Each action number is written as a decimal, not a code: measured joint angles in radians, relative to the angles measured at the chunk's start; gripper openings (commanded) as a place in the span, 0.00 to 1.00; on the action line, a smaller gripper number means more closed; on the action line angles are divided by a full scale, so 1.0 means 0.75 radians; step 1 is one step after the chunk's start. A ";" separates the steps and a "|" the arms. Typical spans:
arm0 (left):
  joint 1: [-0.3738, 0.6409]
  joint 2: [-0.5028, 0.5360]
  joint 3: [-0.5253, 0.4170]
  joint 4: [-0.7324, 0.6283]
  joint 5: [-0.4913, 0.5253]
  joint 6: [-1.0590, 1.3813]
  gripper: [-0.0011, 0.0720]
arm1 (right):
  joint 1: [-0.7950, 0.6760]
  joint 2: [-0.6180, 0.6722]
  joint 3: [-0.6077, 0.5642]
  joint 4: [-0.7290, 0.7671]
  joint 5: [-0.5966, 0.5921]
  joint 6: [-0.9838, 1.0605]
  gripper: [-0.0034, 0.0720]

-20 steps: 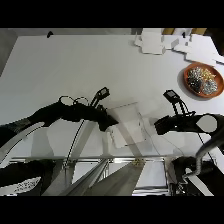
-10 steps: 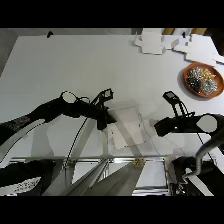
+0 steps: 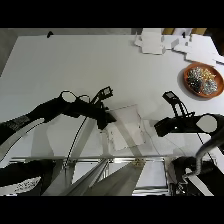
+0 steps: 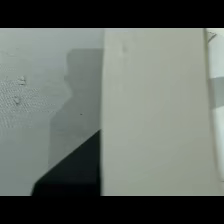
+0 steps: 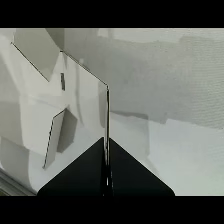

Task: Fold the box and place the chain.

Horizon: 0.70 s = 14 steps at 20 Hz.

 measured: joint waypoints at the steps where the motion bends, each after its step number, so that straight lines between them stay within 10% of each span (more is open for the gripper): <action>1: 0.000 0.000 0.001 0.010 -0.010 -0.004 0.07 | 0.000 0.000 0.000 -0.001 0.000 0.000 0.07; 9: -0.012 -0.001 0.001 0.045 -0.069 -0.010 0.01 | 0.000 0.001 0.000 -0.001 -0.006 0.000 0.08; 12: -0.049 -0.002 0.025 0.097 -0.076 -0.006 0.01 | 0.000 0.009 0.008 0.000 -0.014 0.000 0.45; 14: -0.090 -0.002 0.076 0.175 -0.060 -0.019 0.01 | 0.000 0.020 0.030 0.001 -0.007 0.000 0.50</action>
